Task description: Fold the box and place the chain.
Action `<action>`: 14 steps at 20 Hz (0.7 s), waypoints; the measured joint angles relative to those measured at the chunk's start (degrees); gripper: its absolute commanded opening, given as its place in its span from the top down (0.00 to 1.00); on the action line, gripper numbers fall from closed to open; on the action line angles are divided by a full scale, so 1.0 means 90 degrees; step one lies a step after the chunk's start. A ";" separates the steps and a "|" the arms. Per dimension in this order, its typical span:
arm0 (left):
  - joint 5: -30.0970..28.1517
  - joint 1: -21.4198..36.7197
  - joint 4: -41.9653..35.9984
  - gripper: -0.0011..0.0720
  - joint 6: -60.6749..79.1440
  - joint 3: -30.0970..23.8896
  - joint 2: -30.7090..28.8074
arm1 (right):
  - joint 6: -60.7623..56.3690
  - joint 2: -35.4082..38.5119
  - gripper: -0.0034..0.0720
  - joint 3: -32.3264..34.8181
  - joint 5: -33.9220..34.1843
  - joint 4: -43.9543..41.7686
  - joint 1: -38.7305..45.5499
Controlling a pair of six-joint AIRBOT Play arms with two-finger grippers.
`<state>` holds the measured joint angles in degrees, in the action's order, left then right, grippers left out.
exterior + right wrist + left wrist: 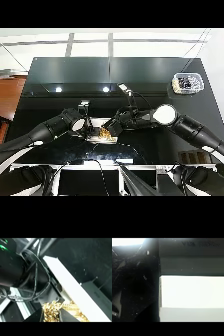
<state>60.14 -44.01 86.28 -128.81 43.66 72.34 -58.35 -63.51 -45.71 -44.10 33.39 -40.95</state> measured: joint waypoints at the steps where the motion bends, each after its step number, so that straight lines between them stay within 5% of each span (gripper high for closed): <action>1: 0.0002 0.0000 0.0000 0.94 0.0000 0.0000 0.0000 | -0.0046 -0.0015 0.31 0.0000 -0.0070 0.0051 -0.0005; 6: 0.0007 0.0000 0.0000 0.94 0.0000 0.0000 0.0000 | -0.0219 0.0126 0.30 -0.0017 -0.0675 0.0209 0.0391; 7: 0.0007 0.0000 0.0000 0.94 -0.0002 0.0000 0.0000 | -0.0245 0.0233 0.10 -0.0024 -0.0879 0.0243 0.0578; 8: 0.0010 0.0000 0.0000 0.94 -0.0002 0.0000 0.0000 | -0.0279 0.0372 0.03 -0.0032 -0.1066 0.0282 0.0826; 14: 0.0015 0.0005 -0.0002 0.94 0.0000 0.0007 0.0000 | -0.0459 0.1168 0.03 -0.0041 -0.2305 0.0605 0.2579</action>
<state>60.27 -43.97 86.26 -128.81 43.72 72.34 -62.48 -52.99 -46.09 -64.84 38.83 -17.74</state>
